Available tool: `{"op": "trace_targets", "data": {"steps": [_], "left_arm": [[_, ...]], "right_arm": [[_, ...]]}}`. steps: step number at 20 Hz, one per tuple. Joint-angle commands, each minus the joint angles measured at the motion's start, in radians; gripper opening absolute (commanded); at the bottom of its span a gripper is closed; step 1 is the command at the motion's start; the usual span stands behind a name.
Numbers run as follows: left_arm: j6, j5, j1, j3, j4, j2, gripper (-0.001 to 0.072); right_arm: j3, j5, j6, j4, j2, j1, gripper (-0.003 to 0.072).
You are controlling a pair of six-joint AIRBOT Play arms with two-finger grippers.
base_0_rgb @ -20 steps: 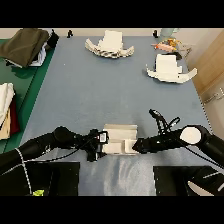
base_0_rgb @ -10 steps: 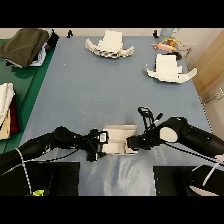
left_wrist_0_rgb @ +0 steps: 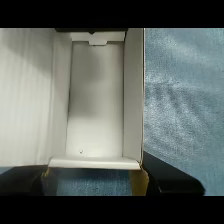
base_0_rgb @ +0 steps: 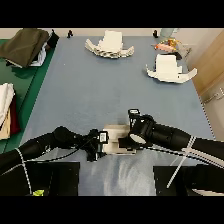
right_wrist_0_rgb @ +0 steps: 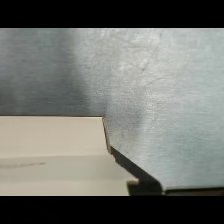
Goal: Fold the box.
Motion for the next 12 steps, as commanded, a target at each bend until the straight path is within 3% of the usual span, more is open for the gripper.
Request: {"op": "trace_targets", "data": {"steps": [1,7,8,9,10,12], "left_arm": [[0.001,0.0,0.0,0.0,0.0,-0.001,0.0508],[0.001,0.0,0.0,0.0,0.0,-0.001,0.0508],[0.001,0.0,0.0,0.0,0.0,-0.001,0.0509],[0.001,0.0,0.0,0.0,0.0,-0.001,0.0509],[0.001,0.0,0.0,0.0,0.0,-0.001,0.0509],[0.001,0.0,0.0,0.0,0.0,-0.001,0.0509]], "right_arm": [[0.019,0.029,0.061,-0.035,-0.031,0.012,0.0026],[0.026,0.047,0.057,-0.036,-0.03,0.012,0.0006],[0.032,0.048,0.055,-0.035,-0.028,0.012,0.0082],[0.037,0.05,0.036,-0.03,-0.024,0.012,0.027],[0.042,0.051,0.016,-0.019,-0.017,0.012,0.0373],[0.047,0.06,-0.005,-0.012,0.005,0.012,0.0432]]}}
